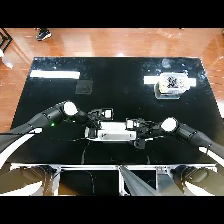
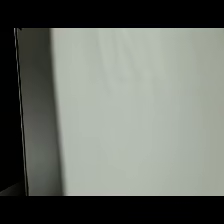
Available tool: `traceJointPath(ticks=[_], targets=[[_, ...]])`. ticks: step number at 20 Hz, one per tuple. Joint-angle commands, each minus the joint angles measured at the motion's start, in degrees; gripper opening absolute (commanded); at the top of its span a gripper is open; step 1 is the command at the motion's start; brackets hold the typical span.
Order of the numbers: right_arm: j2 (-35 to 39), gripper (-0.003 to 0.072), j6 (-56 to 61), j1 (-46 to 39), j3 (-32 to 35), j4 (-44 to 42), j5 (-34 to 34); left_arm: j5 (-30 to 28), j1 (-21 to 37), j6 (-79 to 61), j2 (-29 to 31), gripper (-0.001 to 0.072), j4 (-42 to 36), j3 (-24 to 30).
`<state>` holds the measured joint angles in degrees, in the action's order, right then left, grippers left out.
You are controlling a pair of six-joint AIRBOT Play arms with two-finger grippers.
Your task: Fold the box and place the chain.
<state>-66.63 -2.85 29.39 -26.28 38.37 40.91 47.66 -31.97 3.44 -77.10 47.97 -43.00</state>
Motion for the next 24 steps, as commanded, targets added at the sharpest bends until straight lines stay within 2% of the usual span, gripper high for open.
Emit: traceJointPath(ticks=[1, 8, 12, 24], targets=[[-0.04, 0.0705, 0.04, 0.00, 0.04, 0.72, 0.02, -0.02, -0.02, -0.02, -0.04, 0.0024, 0.02, 0.00], [-0.04, 0.0705, 0.07, 0.00, 0.04, 0.94, -0.11, 0.00, -0.02, -0.02, -0.04, 0.0024, 0.02, 0.00], [-0.04, 0.0704, 0.72, 0.02, 0.04, 1.11, -2.78, -0.02, -0.02, -0.02, -0.04, 0.0024, 0.02, 0.00], [0.11, 0.0704, 2.69, 0.02, 0.04, 3.76, -2.34, -0.02, -0.02, 0.00, -0.04, 0.0024, 0.00, -0.02]])
